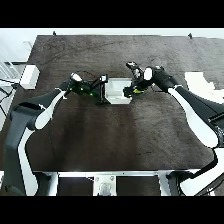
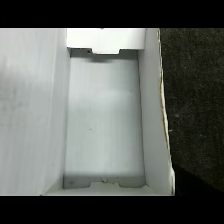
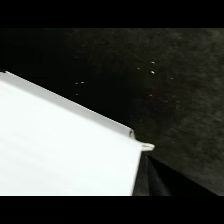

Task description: Fold the box and place the chain.

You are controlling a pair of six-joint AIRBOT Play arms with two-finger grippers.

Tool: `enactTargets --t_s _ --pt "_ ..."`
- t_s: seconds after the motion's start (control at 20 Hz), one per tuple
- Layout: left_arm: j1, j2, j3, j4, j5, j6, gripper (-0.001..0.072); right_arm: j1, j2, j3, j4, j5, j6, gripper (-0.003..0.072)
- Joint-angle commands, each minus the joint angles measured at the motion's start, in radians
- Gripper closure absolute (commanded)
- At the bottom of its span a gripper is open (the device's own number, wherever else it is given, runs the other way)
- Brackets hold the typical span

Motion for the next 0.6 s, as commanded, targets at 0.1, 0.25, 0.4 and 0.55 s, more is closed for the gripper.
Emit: enactTargets --t_s 0.1,0.25,0.4,0.55 --pt "0.001 0.0 0.001 0.0 0.0 0.0 0.0238 0.041 -0.024 0.058 -0.091 0.066 0.107 0.0181" --pt "0.001 0.0 0.001 0.0 0.0 0.0 0.0238 0.053 -0.067 0.097 -0.128 0.108 0.151 0.0189" --pt "0.001 0.0 0.001 0.0 0.0 0.0 0.0238 0.06 -0.102 0.136 -0.169 0.135 0.193 0.0189" --pt "0.001 0.0 0.001 0.0 0.0 0.0 0.0237 0.059 -0.13 0.168 -0.205 0.179 0.229 0.019"
